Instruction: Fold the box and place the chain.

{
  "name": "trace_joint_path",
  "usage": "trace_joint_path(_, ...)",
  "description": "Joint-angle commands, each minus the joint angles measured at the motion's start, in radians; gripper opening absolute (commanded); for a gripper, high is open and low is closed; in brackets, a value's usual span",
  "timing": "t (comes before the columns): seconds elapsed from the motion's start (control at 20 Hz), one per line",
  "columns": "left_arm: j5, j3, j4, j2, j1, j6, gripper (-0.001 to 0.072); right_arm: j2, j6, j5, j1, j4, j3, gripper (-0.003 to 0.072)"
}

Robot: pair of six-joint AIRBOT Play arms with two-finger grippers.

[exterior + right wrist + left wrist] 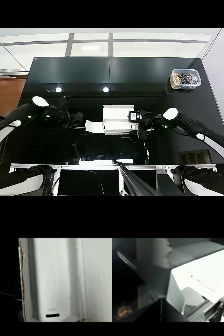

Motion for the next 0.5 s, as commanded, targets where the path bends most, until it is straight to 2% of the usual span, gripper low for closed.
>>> trace_joint_path(0.0,0.034,-0.003,-0.106,-0.062,-0.086,0.028,0.0030,-0.001,0.000,0.000,0.000,0.000,0.000,0.0202)
trace_joint_path(0.15,0.031,-0.003,-0.105,-0.061,-0.117,0.037,0.0030,-0.001,0.000,0.000,0.000,0.000,0.000,0.0202)
trace_joint_path(0.3,0.023,-0.003,-0.111,-0.061,-0.103,0.074,0.0030,-0.001,0.000,0.000,0.000,0.000,0.000,0.0202)
trace_joint_path(0.45,-0.029,-0.003,-0.228,-0.060,-0.086,0.220,0.0036,-0.001,0.000,0.000,0.000,0.000,0.000,0.0202)
